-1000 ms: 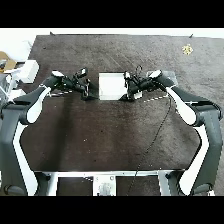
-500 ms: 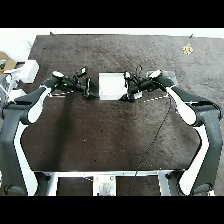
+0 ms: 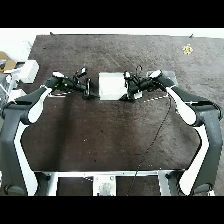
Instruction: Fold the box and place the chain.
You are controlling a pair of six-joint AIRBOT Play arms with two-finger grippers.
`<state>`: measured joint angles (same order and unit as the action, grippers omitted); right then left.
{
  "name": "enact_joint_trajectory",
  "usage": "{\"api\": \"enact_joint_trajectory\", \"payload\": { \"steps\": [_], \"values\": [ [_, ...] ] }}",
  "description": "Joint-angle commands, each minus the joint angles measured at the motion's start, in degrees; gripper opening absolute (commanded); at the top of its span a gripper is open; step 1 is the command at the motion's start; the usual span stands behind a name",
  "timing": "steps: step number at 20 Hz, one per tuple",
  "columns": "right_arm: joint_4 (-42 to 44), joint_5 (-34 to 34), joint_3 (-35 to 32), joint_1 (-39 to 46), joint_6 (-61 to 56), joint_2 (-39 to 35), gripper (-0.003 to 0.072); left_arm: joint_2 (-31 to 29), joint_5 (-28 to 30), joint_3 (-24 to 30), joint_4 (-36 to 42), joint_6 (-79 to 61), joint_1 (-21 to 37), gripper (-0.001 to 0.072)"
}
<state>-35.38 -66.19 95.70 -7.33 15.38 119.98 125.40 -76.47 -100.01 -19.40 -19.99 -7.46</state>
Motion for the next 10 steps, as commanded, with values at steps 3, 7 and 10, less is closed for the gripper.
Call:
{"api": "enact_joint_trajectory", "payload": {
  "steps": [3, 7, 10],
  "values": [
    [0.0, 0.0, 0.0, 0.0, 0.0, 0.0, 0.0486, 0.0, -0.8, 0.0, 0.5, 0.0, -0.1, 0.0719],
    [0.0, 0.0, 0.0, 0.0, 0.0, 0.0, 0.0487, 0.1, -0.3, 0.1, -1.4, 0.1, -1.1, 0.0719],
    [0.0, 0.0, 0.0, 0.0, 0.0, 0.0, 0.0486, 0.1, 3.6, 0.1, -1.1, 0.7, -1.8, 0.0719]
  ]
}}
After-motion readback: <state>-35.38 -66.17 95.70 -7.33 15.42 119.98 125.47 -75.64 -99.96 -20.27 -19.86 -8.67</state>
